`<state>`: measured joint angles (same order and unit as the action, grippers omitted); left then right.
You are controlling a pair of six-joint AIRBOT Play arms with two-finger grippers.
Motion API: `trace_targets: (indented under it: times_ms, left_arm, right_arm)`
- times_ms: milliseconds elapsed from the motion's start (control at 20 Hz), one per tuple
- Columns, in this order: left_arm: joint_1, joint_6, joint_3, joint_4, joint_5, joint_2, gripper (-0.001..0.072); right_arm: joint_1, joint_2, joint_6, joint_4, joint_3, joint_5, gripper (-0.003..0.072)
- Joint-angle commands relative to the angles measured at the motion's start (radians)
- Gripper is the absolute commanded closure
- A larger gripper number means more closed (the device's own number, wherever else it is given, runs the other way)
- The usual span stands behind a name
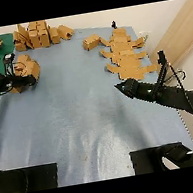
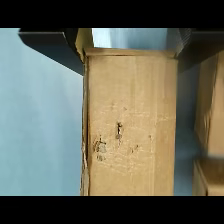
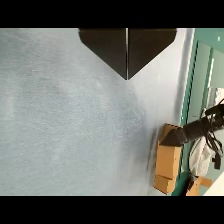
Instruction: Fold the box.
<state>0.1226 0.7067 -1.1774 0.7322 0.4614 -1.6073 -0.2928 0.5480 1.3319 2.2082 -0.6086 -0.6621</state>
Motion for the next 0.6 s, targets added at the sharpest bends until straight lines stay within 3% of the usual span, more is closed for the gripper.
trace_targets:
  times_ms: [0,250,500,550]
  left_arm:
    - [-0.015,0.107,-0.171,0.01,0.002,-0.126,0.0241]
    - [-0.015,0.132,-0.339,0.013,0.014,-0.266,0.0241]
    - [-0.015,0.131,-0.388,0.082,0.001,-0.31,0.0238]
    - [-0.015,0.131,-0.39,0.09,0.001,-0.312,0.0162]
  right_arm:
    - [-0.001,0.0,0.0,0.014,-0.001,0.0,0.0682]
    - [-0.001,0.0,-0.001,0.015,-0.001,0.0,0.0682]
    - [-0.001,0.0,-0.001,0.015,-0.001,0.0,0.0683]
    - [-0.001,0.0,-0.001,0.015,-0.001,0.0,0.0682]
